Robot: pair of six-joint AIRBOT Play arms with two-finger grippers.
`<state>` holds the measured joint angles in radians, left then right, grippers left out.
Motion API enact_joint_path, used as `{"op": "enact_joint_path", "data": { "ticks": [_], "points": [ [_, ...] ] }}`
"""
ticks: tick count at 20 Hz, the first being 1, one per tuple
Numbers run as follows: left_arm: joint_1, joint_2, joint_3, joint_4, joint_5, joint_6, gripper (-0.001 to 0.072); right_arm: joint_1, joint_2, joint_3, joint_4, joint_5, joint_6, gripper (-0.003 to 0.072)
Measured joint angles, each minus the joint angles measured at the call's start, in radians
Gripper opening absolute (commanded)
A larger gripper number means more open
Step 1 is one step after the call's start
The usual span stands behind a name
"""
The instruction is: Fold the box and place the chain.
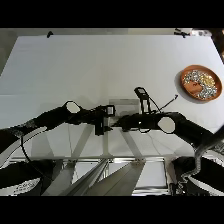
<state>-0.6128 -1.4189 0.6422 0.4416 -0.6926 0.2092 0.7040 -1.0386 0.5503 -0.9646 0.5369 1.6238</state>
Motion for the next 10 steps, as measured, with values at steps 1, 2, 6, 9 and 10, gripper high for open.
{"op": "enact_joint_path", "data": {
  "ticks": [1,2,6,9,10],
  "points": [
    [0.0,0.0,0.0,0.0,0.0,0.0,0.0372,0.0,0.005,0.0,0.0,0.001,0.0,0.0343],
    [0.0,0.0,0.0,0.0,0.0,0.0,0.0372,-0.003,0.014,0.0,-0.003,0.007,0.0,0.0343],
    [0.0,0.0,0.0,0.0,0.0,0.0,0.0372,-0.058,0.112,0.0,-0.059,0.105,-0.001,0.0339],
    [0.0,0.0,0.0,0.0,0.0,0.0,0.0372,-0.164,0.229,0.0,-0.158,0.261,0.0,0.0277],
    [0.0,0.0,0.0,0.0,0.0,0.0,0.0372,-0.209,0.264,0.0,-0.2,0.315,0.0,0.0278]
  ]
}}
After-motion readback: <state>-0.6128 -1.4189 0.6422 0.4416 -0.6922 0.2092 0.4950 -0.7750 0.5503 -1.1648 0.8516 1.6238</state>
